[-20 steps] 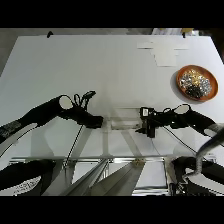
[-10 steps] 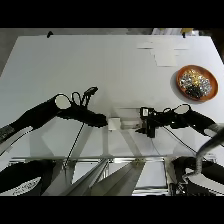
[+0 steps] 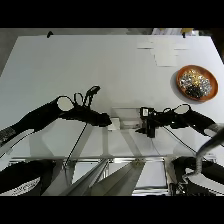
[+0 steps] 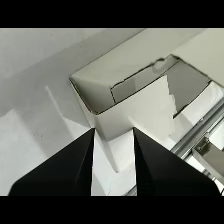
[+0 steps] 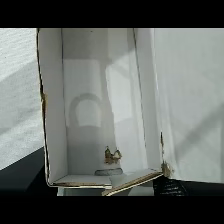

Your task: Fold the box and place the chain.

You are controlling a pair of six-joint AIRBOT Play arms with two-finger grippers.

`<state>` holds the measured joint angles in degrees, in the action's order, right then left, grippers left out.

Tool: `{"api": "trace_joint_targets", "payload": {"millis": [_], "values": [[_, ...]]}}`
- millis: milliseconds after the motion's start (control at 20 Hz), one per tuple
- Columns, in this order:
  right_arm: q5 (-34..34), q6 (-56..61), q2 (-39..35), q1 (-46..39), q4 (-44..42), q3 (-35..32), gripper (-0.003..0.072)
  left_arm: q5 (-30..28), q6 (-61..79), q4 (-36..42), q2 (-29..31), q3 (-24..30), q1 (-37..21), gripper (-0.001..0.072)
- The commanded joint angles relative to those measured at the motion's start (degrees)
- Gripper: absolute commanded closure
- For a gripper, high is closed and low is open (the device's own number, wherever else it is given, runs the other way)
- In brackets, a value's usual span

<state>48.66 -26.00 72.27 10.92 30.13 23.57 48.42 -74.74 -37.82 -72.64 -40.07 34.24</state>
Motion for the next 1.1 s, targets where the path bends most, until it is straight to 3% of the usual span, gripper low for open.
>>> {"api": "trace_joint_targets", "payload": {"millis": [0,150,350,550,950,1050], "values": [[0.0,0.0,0.0,0.02,0.0,0.0,0.0228,-0.68,-0.09,0.33,0.04,-0.07,0.87,0.0429],[0.0,0.0,0.0,0.02,0.0,0.0,0.0228,-2.45,-0.31,0.98,0.04,-0.11,2.62,0.036],[0.0,0.0,0.0,0.02,0.0,0.0,0.0228,-6.73,-5.09,-0.61,-0.09,-0.59,5.64,0.036],[0.0,0.0,0.0,0.02,0.0,0.0,0.0228,-7.98,-13.09,-7.04,-0.17,-0.9,7.58,0.036],[0.0,0.0,0.0,0.02,0.0,0.0,0.0228,-6.23,-29.18,-21.64,-0.28,-6.14,9.68,0.036],[0.02,0.0,-0.02,0.02,0.0,0.0,0.0228,-3.54,-33.44,-25.14,-1.4,-8.41,10.1,0.036]]}}
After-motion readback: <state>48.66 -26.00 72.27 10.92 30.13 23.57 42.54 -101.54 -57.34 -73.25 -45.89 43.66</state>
